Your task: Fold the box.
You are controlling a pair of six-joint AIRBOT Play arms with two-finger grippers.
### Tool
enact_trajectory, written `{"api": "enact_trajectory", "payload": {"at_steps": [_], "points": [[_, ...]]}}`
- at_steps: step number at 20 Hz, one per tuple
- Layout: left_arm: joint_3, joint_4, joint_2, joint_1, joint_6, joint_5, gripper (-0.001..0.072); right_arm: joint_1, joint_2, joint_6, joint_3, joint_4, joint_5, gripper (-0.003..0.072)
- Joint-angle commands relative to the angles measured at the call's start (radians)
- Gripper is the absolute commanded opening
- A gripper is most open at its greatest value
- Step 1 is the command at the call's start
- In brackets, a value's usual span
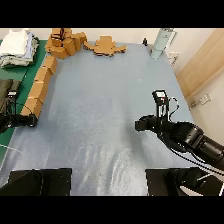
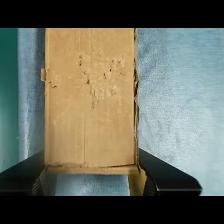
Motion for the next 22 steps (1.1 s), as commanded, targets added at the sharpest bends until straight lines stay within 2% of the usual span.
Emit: {"api": "enact_trajectory", "payload": {"at_steps": [1, 7, 22], "points": [[0.010, -0.003, -0.027, -0.013, 0.024, 0.050, 0.0299, 0.000, 0.000, 0.000, 0.000, 0.004, 0.000, 0.0005], [0.010, -0.003, -0.027, -0.013, 0.019, 0.087, 0.0299, 0.000, 0.000, 0.000, 0.000, 0.003, 0.001, 0.0005], [0.010, -0.019, -0.027, -0.013, 0.020, 0.023, 0.0301, 0.000, 0.000, 0.000, 0.000, 0.003, 0.001, 0.0004]]}}
